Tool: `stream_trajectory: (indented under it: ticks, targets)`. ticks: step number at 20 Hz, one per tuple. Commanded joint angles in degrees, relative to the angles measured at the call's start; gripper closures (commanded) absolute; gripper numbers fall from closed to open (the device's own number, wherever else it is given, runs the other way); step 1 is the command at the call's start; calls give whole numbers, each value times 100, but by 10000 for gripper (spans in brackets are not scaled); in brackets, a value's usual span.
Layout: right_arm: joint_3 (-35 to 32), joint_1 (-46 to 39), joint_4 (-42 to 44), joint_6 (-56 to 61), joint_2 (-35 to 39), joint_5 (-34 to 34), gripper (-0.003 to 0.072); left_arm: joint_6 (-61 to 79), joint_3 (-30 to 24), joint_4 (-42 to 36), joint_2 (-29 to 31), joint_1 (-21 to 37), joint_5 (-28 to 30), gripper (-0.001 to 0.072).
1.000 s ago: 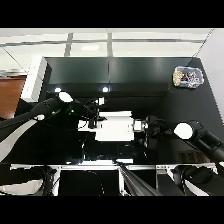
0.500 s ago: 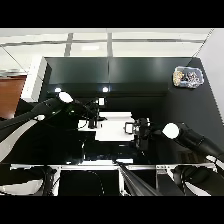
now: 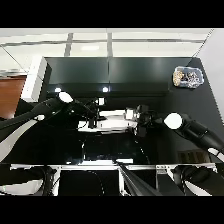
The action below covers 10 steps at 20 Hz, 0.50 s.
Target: Fold the box and place the chain.
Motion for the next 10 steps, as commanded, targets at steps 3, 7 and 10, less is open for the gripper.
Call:
stream_trajectory:
  ticks: [3, 7, 10]
  targets:
    - [125, -507, 739, -824, -188, 391, -4, 2, -2, 4, 0, 0, -24, 681]
    - [127, -544, 1711, -2046, -555, 710, -4, 4, -2, 4, 0, 0, -26, 681]
    - [127, -549, 1794, -2472, -1010, 962, -4, 4, -2, 4, 0, 0, -24, 681]
